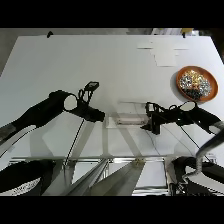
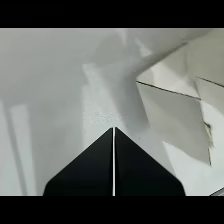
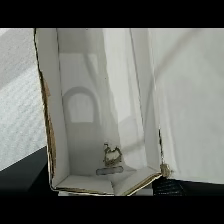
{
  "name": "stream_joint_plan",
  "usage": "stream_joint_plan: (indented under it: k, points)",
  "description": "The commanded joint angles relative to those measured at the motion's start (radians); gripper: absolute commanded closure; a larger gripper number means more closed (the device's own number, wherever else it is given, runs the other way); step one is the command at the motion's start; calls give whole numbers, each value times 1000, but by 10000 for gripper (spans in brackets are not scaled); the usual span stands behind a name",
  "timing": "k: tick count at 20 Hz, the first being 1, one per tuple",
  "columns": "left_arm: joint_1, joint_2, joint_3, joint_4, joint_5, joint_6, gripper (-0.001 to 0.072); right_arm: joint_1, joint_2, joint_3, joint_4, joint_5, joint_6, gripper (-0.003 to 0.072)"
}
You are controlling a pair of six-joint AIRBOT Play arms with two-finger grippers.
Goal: Fold the box and place the chain.
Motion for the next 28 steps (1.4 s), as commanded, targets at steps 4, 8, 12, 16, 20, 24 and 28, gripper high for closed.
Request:
stream_joint_plan:
  k: [4, 8, 12, 16, 20, 24, 28]
  points:
    - [-22, -113, -2, -162, 41, -14, 708, 0, 0, 0, 0, 0, 0, 256]
    - [-22, -115, -2, -183, 53, -15, 708, 0, 0, 0, 0, 0, 0, 256]
    - [-27, -114, -1, -203, 67, -14, 707, 0, 0, 0, 0, 0, 0, 256]
    - [-34, -92, 3, -224, 83, -10, 706, 0, 0, 0, 0, 0, 0, 256]
    - [-45, -47, 14, -232, 100, -6, 700, 0, 0, 0, 0, 0, 0, 256]
    - [-69, -38, 19, -296, 110, 44, 604, 0, 0, 0, 0, 0, 0, 256]
    - [-77, -38, 19, -312, 144, 50, 490, 0, 0, 0, 0, 0, 0, 256]
